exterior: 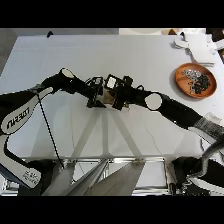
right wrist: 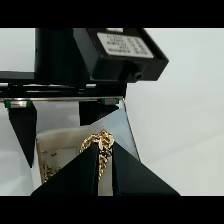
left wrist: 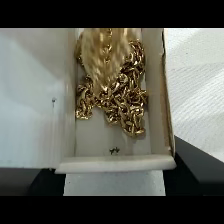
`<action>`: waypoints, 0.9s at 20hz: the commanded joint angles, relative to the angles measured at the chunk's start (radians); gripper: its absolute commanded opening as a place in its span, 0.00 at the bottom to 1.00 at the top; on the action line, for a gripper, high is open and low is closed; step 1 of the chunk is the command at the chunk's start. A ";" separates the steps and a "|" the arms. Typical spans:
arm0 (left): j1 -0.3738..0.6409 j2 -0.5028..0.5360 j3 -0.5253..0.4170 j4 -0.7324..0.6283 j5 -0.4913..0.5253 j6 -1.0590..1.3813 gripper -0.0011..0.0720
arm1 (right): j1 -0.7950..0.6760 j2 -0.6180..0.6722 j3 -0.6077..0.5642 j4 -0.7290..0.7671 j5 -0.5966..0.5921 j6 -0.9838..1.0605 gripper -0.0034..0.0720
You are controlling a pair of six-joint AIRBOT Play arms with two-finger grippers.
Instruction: Fold the box and place the chain.
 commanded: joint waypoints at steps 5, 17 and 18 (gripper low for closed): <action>0.000 0.000 0.000 0.000 0.000 0.000 0.66 | -0.001 -0.006 0.001 -0.008 0.101 0.019 0.56; 0.000 0.000 0.000 0.000 0.000 0.000 0.66 | -0.455 0.142 -0.009 -0.126 0.679 -0.097 0.55; 0.000 0.000 0.000 0.000 0.000 0.000 0.66 | -0.491 0.140 -0.018 -0.126 0.687 -0.137 0.55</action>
